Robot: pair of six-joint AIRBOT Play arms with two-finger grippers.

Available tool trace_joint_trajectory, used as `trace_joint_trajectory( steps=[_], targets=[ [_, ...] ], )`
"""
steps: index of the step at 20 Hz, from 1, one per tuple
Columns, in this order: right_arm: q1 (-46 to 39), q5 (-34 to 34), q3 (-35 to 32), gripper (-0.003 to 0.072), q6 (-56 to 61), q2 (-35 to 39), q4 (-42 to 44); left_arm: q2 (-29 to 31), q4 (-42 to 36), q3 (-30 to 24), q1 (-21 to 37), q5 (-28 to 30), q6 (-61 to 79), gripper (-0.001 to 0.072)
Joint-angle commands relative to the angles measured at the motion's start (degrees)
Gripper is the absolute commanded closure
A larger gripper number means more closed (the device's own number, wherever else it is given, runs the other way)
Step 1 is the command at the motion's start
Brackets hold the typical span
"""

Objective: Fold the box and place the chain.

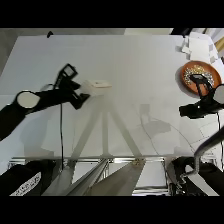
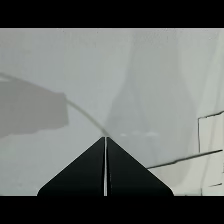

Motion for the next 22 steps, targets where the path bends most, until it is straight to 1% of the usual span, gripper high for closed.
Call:
trace_joint_trajectory(
  steps=[1,4,6,8,9,10,12,14,15,17,22],
  targets=[
    [-0.04,0.07,0.07,0.0667,-0.02,0.04,0.09,6.25,15.41,-0.83,12.57,-4.96,-15.19,0.0713],
    [-0.04,0.07,0.07,0.0667,-0.02,0.04,0.09,11.41,15.41,-4.59,20.81,-4.92,-15.19,0.0714],
    [-0.04,0.07,0.07,0.0667,-0.02,0.04,0.09,14.82,14.97,-8.35,25.42,-5.03,-15.39,0.0714],
    [-0.04,0.04,0.07,0.0667,-0.02,0.04,0.09,17.94,14.51,-12.28,28.81,-7.98,-15.93,0.0714],
    [-0.04,0.07,0.07,0.0667,-0.02,0.04,0.09,19.43,15.17,-14.08,29.94,-10.58,-16.15,0.0713],
    [-0.04,0.07,0.07,0.0667,-0.02,0.04,0.11,20.63,17.35,-15.41,30.62,-13.07,-16.46,0.0713],
    [-0.04,0.07,0.07,0.0667,-0.02,0.04,0.09,22.01,25.55,-16.85,30.99,-19.39,-20.65,0.0713],
    [-0.04,0.07,0.07,0.0667,-0.02,0.04,0.07,21.97,33.57,-16.90,30.99,-26.82,-24.28,0.0712],
    [-0.04,0.07,0.07,0.0667,-0.02,0.04,0.11,21.97,35.67,-16.90,30.99,-30.12,-24.24,0.0711],
    [-0.04,0.07,0.07,0.0667,-0.02,0.04,0.09,21.97,36.92,-16.90,30.99,-34.38,-24.24,0.0710],
    [-0.04,0.07,0.07,0.0667,-0.02,0.04,0.09,21.97,36.87,-16.90,30.97,-38.75,-24.20,0.0691]
  ],
)
